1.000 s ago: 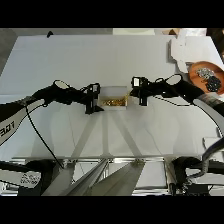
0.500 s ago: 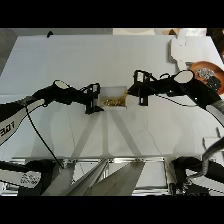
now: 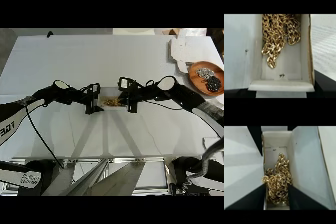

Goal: Fold the box and place the chain.

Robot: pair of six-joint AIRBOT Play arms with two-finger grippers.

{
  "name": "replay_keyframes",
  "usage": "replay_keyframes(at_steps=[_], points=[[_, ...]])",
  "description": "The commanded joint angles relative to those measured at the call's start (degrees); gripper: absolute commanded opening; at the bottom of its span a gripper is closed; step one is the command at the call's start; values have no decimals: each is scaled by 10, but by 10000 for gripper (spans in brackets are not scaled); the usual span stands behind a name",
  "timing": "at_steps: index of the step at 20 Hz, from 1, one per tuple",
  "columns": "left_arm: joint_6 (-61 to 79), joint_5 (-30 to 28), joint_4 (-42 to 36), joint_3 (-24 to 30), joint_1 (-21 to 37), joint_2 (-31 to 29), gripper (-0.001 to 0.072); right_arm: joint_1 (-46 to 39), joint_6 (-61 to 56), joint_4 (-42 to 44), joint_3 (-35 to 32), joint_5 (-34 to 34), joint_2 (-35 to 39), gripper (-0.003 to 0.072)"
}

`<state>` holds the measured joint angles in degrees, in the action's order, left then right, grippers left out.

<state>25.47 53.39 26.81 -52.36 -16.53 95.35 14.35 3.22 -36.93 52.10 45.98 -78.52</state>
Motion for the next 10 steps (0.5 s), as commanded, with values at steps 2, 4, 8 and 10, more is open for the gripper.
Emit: replay_keyframes(at_steps=[2, 4, 8, 10], points=[[0, 0, 0, 0, 0, 0, 280, 7, -81, -7, 2, 7, 2, 333], [0, 0, 0, 0, 0, 0, 280, 7, -99, -7, 4, 17, 24, 333], [0, 0, 0, 0, 0, 0, 280, 6, -234, -88, 98, 126, 35, 220], [0, 0, 0, 0, 0, 0, 280, 5, -296, -158, 162, 161, 34, 213]])
